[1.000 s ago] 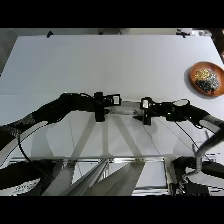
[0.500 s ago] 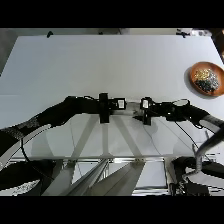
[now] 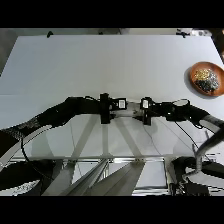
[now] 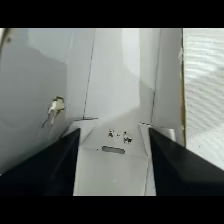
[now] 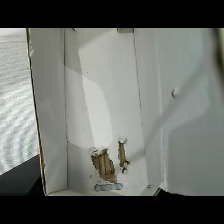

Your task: Fold the box and place the chain.

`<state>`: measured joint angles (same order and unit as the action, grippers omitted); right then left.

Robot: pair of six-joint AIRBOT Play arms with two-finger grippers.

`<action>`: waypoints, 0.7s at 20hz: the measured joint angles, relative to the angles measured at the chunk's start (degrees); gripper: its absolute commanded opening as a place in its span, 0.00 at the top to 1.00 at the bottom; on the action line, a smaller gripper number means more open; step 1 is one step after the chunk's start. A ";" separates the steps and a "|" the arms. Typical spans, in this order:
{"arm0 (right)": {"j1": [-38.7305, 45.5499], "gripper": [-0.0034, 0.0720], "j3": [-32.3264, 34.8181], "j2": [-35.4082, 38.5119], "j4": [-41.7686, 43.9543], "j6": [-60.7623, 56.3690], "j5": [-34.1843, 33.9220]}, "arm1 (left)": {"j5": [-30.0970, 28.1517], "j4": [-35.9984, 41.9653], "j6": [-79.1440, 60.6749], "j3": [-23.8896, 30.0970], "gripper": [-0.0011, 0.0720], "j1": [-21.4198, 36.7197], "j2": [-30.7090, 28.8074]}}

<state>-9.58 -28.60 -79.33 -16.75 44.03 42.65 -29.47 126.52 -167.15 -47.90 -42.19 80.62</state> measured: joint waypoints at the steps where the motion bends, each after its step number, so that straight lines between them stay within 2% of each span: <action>1: 0.00 0.29 0.00 0.00 0.00 -0.02 -0.02 | 0.04 0.02 0.02 0.00 0.28 0.00 0.00; 3: 0.00 0.29 0.00 0.00 0.02 -0.02 -0.02 | 0.11 0.09 0.44 0.00 0.54 0.00 0.00; 5: 0.00 0.29 0.00 0.00 0.02 -0.02 -0.02 | -0.35 0.09 1.42 0.00 0.71 0.04 -0.09; 7: 0.00 0.29 0.00 0.00 0.02 -0.02 -0.02 | -1.66 -0.07 3.06 0.00 0.94 0.48 -0.66; 8: 0.00 0.29 0.00 0.00 0.02 -0.02 -0.02 | -2.82 -0.13 3.89 0.00 0.96 0.92 -1.14; 14: 0.00 0.29 0.00 -0.02 0.04 -0.04 -0.04 | -12.85 -0.48 10.01 0.00 0.97 6.23 -5.20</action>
<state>-9.58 -28.60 -79.35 -16.71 43.99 42.61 -42.33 126.04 -157.14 -47.90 -35.97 75.42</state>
